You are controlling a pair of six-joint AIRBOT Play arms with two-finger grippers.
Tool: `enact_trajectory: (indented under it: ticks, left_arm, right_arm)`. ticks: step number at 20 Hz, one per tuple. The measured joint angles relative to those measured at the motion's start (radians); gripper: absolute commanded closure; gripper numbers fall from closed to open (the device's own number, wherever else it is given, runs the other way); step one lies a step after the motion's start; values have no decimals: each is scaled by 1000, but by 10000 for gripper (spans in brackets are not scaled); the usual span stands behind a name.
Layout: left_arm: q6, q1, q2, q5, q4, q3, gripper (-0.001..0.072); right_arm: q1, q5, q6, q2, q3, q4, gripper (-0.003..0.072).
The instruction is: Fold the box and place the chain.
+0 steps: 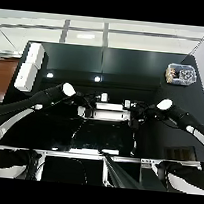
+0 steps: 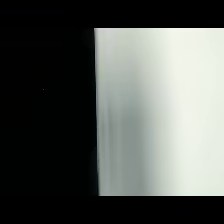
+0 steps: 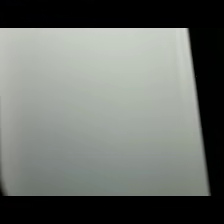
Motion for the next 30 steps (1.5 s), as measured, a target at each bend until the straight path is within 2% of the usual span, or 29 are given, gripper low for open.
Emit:
enact_trajectory:
  ticks: [1,3,4,5,14,15,17,18,22,24,25,27,28,29,30]
  left_arm:
    - [0,0,0,0,0,0,683]
    - [0,0,0,0,0,0,683]
    - [0,0,0,0,0,0,683]
    - [0,0,0,0,0,0,683]
    - [0,0,-1,0,0,0,676]
    - [0,0,-1,0,0,0,544]
    - [-1,3,2,-2,2,3,136]
    - [-8,4,5,0,1,8,-11]
    - [-66,24,45,-10,14,28,-11]
    - [-114,47,97,-30,51,33,-8]
    - [-151,60,129,-43,80,35,-6]
    - [-248,93,201,-93,154,37,22]
    - [-306,111,238,-134,196,38,123]
    - [-369,128,272,-179,229,38,345]
    - [-433,141,298,-225,251,39,651]
  right_arm:
    - [0,0,0,0,0,0,34]
    - [0,-3,2,0,0,-1,36]
    - [0,-4,2,0,0,-2,88]
    - [0,-6,5,0,0,-1,203]
    - [0,-13,12,0,0,-2,209]
    - [0,-13,12,0,0,-2,209]
    - [0,-17,14,0,0,-1,209]
    - [0,-17,14,0,0,-1,209]
    - [0,-17,14,0,0,-1,212]
    - [0,-17,14,0,0,-1,423]
    - [0,-17,14,0,0,-1,454]
    - [0,-17,14,0,0,-1,454]
    - [0,-16,13,0,0,-2,454]
    - [0,-16,13,0,0,-2,454]
    - [0,-16,13,0,0,-2,454]
